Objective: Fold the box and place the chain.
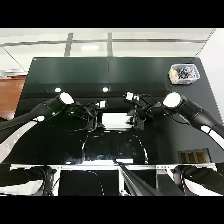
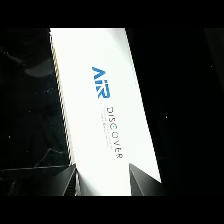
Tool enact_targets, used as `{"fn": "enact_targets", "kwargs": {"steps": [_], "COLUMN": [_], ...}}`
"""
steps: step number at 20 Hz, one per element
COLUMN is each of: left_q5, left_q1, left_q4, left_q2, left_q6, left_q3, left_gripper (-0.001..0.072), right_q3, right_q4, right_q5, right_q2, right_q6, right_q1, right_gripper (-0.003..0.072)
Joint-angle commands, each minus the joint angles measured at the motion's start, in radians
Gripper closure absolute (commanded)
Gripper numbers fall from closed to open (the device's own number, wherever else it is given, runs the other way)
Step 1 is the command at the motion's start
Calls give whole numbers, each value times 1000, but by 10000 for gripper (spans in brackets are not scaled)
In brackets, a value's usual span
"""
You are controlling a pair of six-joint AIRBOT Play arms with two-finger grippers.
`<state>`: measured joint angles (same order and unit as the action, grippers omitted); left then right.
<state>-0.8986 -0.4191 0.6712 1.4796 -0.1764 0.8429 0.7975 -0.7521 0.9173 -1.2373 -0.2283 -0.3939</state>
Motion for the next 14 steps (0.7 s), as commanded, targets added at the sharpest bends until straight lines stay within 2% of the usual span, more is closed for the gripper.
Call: {"fn": "enact_targets", "kwargs": {"steps": [1, 6, 8, 11, 13, 14], "left_q5": [0, 0, 0, 0, 0, 0], "left_q1": [-1, -1, -1, -1, -1, -1], "left_q4": [0, 0, 0, 0, 0, 0], "left_q2": [1, 1, 1, 1, 1, 1], "left_q6": [1, 1, 1, 1, 1, 1], "left_q3": [1, 1, 1, 1, 1, 1], "left_gripper": [339, 339, 339, 339, 339, 339], "right_q3": [-3, 11, 29, 29, 13, -14], "right_q4": [-55, 0, 1, 3, 3, 21], "right_q5": [3, 31, 50, 119, 203, 203], "right_q2": [-1, 27, 69, 124, 123, 123], "right_q6": [-8, -76, -201, -496, -637, -700], "right_q1": [-1, -1, 5, 57, 102, 119], "right_gripper": [314, 314, 314, 327, 674, 669]}}
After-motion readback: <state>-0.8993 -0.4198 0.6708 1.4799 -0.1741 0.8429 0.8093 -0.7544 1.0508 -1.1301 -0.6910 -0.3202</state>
